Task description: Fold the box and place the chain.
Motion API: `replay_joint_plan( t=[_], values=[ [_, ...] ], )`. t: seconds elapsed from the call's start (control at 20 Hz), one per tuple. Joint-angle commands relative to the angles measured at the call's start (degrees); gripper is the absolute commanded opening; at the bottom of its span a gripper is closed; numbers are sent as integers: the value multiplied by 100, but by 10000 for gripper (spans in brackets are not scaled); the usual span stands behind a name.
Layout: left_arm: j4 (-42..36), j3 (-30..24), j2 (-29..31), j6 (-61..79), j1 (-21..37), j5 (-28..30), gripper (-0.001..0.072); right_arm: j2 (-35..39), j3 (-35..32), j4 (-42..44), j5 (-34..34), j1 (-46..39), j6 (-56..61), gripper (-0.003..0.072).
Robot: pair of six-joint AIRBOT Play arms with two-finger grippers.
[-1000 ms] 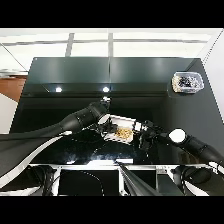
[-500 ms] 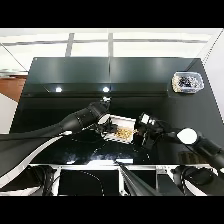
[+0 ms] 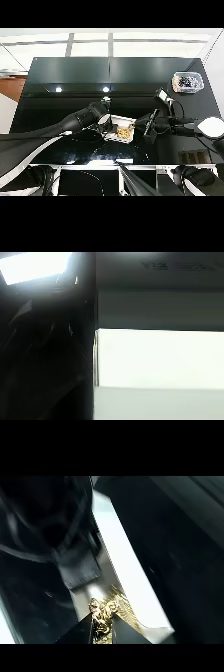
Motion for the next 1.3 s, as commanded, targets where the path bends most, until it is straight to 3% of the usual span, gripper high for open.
replay_joint_plan(
  t=[0.0, 0.1, 0.2, 0.25, 0.55, 0.7, 0.75, 0.8, 0.85, 1.0, 1.25],
  values=[
    [0, 2, -2, -17, 2, 116, 31, -151, 66, 356, 59, -15, 317, 52],
    [-11, 2, -2, -94, 2, 254, 31, -385, 66, 341, 59, -13, 348, 71],
    [-15, 2, -2, -195, 2, 304, 31, -560, 66, 267, 48, -17, 476, 418],
    [-11, 2, -2, -205, 2, 323, 30, -555, 70, 140, 26, -33, 483, 532],
    [0, 2, -48, -896, -9, 479, 30, -527, 581, -881, 682, -896, 483, 531],
    [-57, 11, -61, -927, -9, 511, 47, -527, 721, -933, 754, -1353, 481, 531],
    [-162, 28, -59, -927, -9, 487, 189, -529, 721, -940, 761, -1451, 481, 531],
    [-251, 66, -52, -922, -9, 457, 407, -529, 721, -940, 761, -1519, 481, 531],
    [-332, 122, -26, -892, -9, 442, 538, -529, 721, -940, 756, -1563, 483, 531],
    [-409, 275, 295, -232, -9, 299, 542, -529, 721, -953, 758, -1604, 483, 531],
    [-101, 302, 1213, 1998, -7, -1021, 541, -529, 721, -992, 671, -1604, 481, 532]
  ],
)
